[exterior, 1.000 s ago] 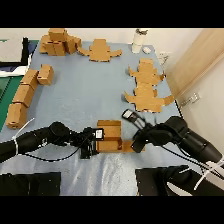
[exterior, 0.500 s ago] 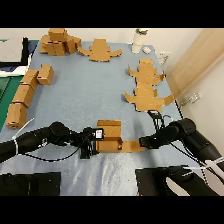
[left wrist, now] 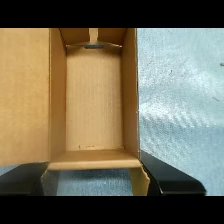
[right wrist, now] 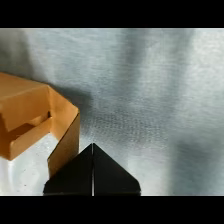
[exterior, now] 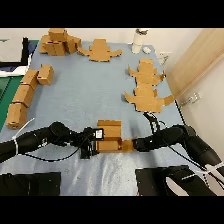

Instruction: Fold the box.

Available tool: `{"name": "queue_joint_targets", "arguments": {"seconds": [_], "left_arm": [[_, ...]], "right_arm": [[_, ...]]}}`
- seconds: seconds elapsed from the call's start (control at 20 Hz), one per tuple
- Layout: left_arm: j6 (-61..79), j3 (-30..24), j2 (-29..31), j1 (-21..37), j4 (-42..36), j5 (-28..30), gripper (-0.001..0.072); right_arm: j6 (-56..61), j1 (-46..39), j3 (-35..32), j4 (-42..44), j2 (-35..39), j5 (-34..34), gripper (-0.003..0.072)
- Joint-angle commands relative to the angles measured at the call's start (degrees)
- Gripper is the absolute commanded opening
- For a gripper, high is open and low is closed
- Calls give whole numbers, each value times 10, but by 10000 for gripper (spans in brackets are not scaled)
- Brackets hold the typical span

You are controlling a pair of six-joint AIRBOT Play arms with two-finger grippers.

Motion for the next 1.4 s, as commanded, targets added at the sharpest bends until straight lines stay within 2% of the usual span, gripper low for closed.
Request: {"name": "queue_joint_targets", "arguments": {"seconds": [0.0,0.05,0.1,0.25,0.35,0.55,0.65,0.8,0.95,1.1,1.2,1.35], "left_arm": [[0,0,0,0,0,0,449],[0,0,0,0,0,0,449],[0,0,0,0,0,0,449],[0,0,0,0,0,0,449],[0,0,0,0,0,0,449],[0,0,0,0,0,0,449],[0,0,0,0,0,0,449],[0,0,0,0,0,0,449],[-4,0,0,0,0,0,449],[-3,0,0,0,0,1,449],[-3,0,0,0,0,1,449],[-3,0,0,0,0,1,449]], "right_arm": [[-26,1,-1,50,21,-6,8],[-34,1,-1,73,19,-3,62],[-36,1,-1,96,19,7,163],[-35,1,12,109,19,24,183],[-27,1,19,111,19,24,357],[-21,15,19,123,19,34,369],[-8,35,19,127,19,52,447],[23,70,19,126,13,81,466],[73,111,27,114,-23,94,465],[183,175,71,25,-76,94,464],[300,232,115,-83,-113,86,464],[472,316,176,-238,-173,31,464]]}}
